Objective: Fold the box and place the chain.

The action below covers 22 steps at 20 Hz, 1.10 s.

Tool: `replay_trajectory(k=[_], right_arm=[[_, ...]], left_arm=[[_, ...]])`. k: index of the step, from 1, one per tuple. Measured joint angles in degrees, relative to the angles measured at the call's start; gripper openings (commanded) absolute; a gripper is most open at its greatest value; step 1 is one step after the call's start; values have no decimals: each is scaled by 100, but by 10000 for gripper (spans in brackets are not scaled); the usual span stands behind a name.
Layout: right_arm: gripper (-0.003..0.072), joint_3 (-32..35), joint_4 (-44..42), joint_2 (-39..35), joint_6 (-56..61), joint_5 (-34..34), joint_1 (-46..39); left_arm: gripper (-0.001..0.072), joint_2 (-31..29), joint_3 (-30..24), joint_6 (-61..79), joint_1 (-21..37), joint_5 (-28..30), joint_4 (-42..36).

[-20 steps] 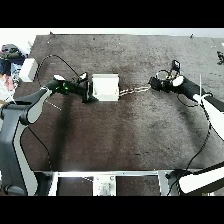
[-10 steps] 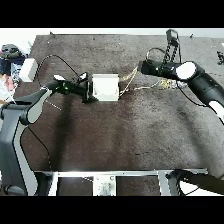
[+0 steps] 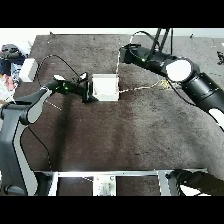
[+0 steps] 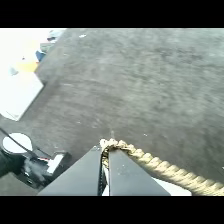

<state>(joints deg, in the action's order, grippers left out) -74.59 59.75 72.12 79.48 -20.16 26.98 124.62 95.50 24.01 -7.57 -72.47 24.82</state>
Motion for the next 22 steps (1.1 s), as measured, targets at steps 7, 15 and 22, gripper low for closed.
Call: replay_trajectory(k=[7,15,22], right_arm=[[14,-85,-7,376,0,221,304],[333,-94,282,1126,-2,-297,284],[333,96,874,1211,37,-1272,-870]], left_arm=[[404,0,0,0,0,0,2],[404,0,0,0,0,2,0],[404,0,0,0,0,0,2]])
